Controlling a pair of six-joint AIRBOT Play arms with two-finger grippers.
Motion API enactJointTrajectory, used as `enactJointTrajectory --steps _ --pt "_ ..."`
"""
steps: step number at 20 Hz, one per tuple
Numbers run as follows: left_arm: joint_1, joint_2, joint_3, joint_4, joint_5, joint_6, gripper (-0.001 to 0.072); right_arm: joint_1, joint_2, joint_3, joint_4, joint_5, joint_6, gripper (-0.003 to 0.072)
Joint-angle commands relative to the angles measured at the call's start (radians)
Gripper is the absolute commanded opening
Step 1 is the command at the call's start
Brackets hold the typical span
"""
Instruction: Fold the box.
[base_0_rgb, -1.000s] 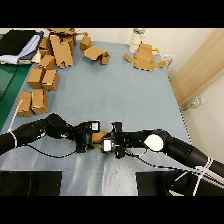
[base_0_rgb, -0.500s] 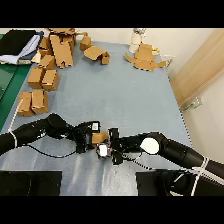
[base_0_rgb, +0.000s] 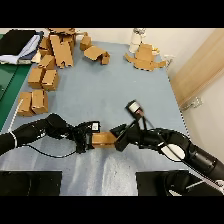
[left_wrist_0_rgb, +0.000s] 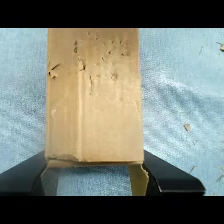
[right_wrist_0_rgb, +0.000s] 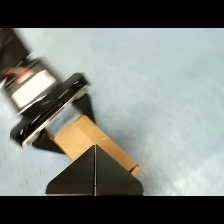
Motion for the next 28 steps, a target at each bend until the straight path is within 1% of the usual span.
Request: enactJointTrajectory --steps 1,2,4,5,7,9,12,14,21,23,25,28 --pt "0.001 0.0 0.0 0.0 0.001 0.0 0.0446 -0.017 0.031 -0.083 -0.129 -0.138 0.673 0.0004" --pt "0.001 0.0 0.0 0.0 0.001 0.0 0.0446 -0.017 0.01 -0.117 -0.066 -0.187 0.746 0.0004" --pt "0.001 0.0 0.0 0.0 0.001 0.0 0.0446 0.014 -0.056 -0.159 0.138 -0.236 0.743 0.0004" --pt "0.001 0.0 0.0 0.001 0.0 0.0 0.0446 0.048 -0.091 -0.158 0.185 -0.252 0.719 0.0004" --pt "0.001 0.0 0.0 0.0 0.0 0.0 0.0446 0.127 -0.137 -0.152 0.217 -0.333 0.716 0.0004" --pt "0.001 0.0 0.0 0.001 0.0 0.0 0.0446 0.179 -0.172 -0.151 0.221 -0.385 0.717 0.0005" --pt "0.001 0.0 0.0 0.0 0.0 0.0 0.0446 0.184 -0.222 -0.151 0.224 -0.382 0.718 0.0004" --pt "0.001 0.0 0.0 0.001 0.001 0.0 0.0445 0.184 -0.23 -0.151 0.224 -0.384 0.717 0.0005" --pt "0.001 0.0 0.0 0.001 0.001 0.0 0.0446 0.184 -0.217 -0.15 0.219 -0.39 0.713 0.0005" --pt "0.001 0.0 0.0 0.0 0.001 0.0 0.0446 0.175 -0.164 -0.142 0.137 -0.396 0.713 0.0005" --pt "0.001 0.0 0.0 0.0 0.001 0.0 0.0446 0.118 -0.087 -0.131 0.047 -0.351 0.714 0.0005" --pt "0.001 0.0 0.0 0.0 0.003 0.001 0.0446 -0.071 0.02 -0.128 -0.051 -0.177 0.714 0.0005"
